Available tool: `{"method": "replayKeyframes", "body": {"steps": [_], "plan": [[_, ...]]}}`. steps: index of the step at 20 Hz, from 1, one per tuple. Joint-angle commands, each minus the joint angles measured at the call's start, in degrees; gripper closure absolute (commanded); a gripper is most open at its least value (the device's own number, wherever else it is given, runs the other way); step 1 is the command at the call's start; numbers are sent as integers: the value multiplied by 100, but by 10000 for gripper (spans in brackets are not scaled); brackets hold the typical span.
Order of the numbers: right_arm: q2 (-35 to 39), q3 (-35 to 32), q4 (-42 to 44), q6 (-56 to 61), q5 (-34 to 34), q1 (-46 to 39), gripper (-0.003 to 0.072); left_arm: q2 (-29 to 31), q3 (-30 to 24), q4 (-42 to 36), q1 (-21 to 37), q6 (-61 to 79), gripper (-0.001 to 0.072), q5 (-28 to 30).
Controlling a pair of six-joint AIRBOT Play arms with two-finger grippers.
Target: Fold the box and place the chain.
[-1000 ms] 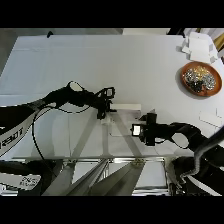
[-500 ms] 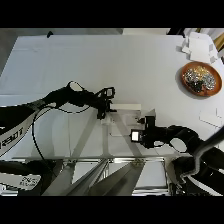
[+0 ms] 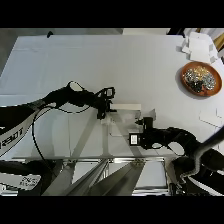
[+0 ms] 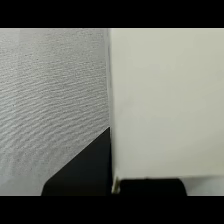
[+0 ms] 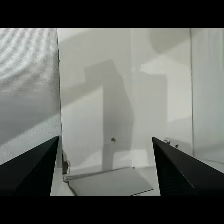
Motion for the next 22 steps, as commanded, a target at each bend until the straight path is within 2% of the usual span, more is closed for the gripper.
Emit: {"method": "replayKeyframes", "body": {"steps": [1, 11, 15, 18, 22], "plan": [[-61, -7, 0, 2, -144, 17, 64, 0, 2, 0, -2, 0, 699, 0], [-59, -2, -153, -2, -619, 17, 86, 0, 2, 2, -2, 0, 699, 2], [28, 59, -151, -2, -616, 13, 86, 0, 2, 0, -2, 0, 699, 2], [28, 125, -129, -4, -450, -264, 86, 0, 2, 2, -2, 0, 699, 0], [28, 542, -83, -2, 212, -647, 85, 0, 2, 2, -2, 0, 699, 0]]}}
